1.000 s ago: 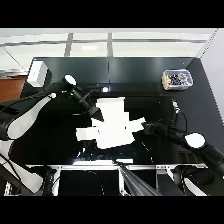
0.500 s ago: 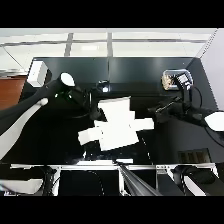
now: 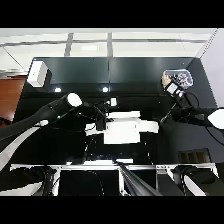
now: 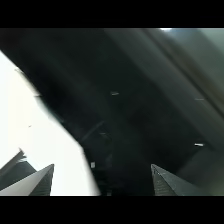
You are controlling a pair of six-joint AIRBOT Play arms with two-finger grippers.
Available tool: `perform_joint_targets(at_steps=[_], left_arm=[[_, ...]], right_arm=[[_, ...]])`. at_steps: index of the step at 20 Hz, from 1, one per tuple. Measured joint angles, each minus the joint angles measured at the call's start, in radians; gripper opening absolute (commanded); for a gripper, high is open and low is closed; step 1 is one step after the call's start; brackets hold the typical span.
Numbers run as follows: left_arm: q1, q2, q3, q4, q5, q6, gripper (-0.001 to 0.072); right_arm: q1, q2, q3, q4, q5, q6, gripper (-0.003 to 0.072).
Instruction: Fold the box and place the chain.
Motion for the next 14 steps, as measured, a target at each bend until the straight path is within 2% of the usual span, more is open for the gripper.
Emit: perform_joint_targets(at_steps=[6,14], left_arm=[[-0.019,-0.05,0.011,0.001,0.058,0.089,0.0022],[-0.022,-0.058,0.013,0.002,0.072,0.105,0.0022]], right_arm=[[0.055,0.0,-0.111,0.083,0.018,-0.175,0.0705],[0.235,-0.049,-0.272,0.109,-0.145,-0.332,0.0705]])
